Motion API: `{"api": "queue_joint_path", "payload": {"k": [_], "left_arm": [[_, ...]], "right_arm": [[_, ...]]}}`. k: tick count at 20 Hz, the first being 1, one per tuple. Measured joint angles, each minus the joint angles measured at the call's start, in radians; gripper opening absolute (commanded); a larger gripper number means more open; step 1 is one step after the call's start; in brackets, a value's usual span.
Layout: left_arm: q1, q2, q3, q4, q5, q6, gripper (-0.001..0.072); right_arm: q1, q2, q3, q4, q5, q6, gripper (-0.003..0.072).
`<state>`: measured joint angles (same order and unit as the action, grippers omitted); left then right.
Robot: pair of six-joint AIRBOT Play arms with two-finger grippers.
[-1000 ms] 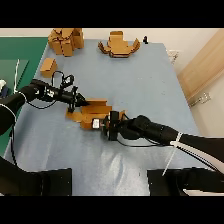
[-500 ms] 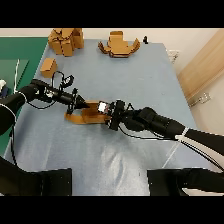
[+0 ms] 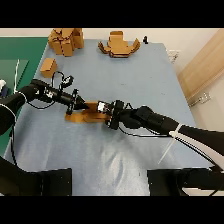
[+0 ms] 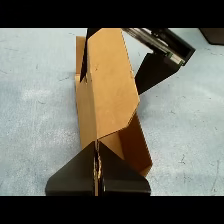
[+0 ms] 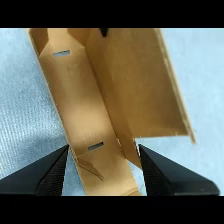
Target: Fold the box.
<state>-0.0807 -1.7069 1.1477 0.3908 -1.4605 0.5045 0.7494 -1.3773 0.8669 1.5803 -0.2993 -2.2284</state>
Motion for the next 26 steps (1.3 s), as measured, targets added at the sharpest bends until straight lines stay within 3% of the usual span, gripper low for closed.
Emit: {"api": "queue_joint_path", "payload": {"k": [13,19,20,21,24,26], "left_arm": [[-0.001,0.0,0.0,-0.003,0.048,0.001,0.0015],[-0.013,0.0,0.0,-0.003,0.082,0.001,0.0016],[-0.014,0.0,0.0,-0.003,0.085,0.001,0.0015],[-0.016,0.0,0.0,-0.003,0.089,0.001,0.0016],[-0.018,0.0,0.0,-0.001,0.091,0.001,0.0016],[-0.018,0.0,0.0,-0.001,0.095,0.001,0.0016]], "right_arm": [[-0.116,-0.117,0.174,0.426,-0.271,-0.563,0.0656],[-0.132,-0.179,0.208,0.513,-0.342,-0.671,0.0656],[-0.132,-0.186,0.211,0.52,-0.346,-0.677,0.0612],[-0.132,-0.191,0.213,0.525,-0.348,-0.681,0.05],[-0.133,-0.199,0.217,0.536,-0.353,-0.691,0.0332],[-0.133,-0.202,0.219,0.54,-0.355,-0.694,0.0286]]}}
